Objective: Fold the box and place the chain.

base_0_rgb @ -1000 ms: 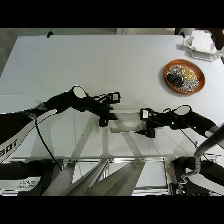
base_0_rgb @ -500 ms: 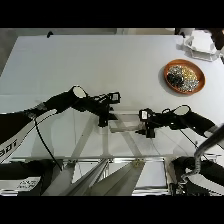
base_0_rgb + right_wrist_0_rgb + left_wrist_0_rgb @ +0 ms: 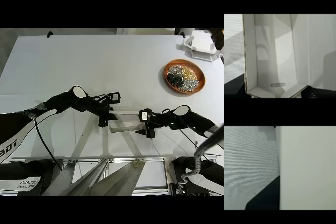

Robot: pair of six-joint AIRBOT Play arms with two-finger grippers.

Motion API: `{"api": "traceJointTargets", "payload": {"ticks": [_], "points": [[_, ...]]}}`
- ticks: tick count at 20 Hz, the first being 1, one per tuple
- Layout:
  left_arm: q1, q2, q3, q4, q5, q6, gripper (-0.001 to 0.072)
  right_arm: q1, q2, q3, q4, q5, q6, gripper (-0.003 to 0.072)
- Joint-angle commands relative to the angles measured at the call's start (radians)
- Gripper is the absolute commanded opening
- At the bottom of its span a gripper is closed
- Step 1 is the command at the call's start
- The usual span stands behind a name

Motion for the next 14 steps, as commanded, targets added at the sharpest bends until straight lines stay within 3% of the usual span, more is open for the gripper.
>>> {"api": "traceJointTargets", "payload": {"ticks": [1, 14], "points": [[-0.001, -0.001, 0.000, 0.000, 0.001, 0.000, 0.0010, 0.001, -0.001, 0.000, -0.007, -0.007, 0.000, 0.0401], [-0.001, -0.001, 0.000, 0.000, 0.001, 0.000, 0.0010, 0.001, 0.000, 0.000, -0.008, -0.006, -0.001, 0.0416]]}}
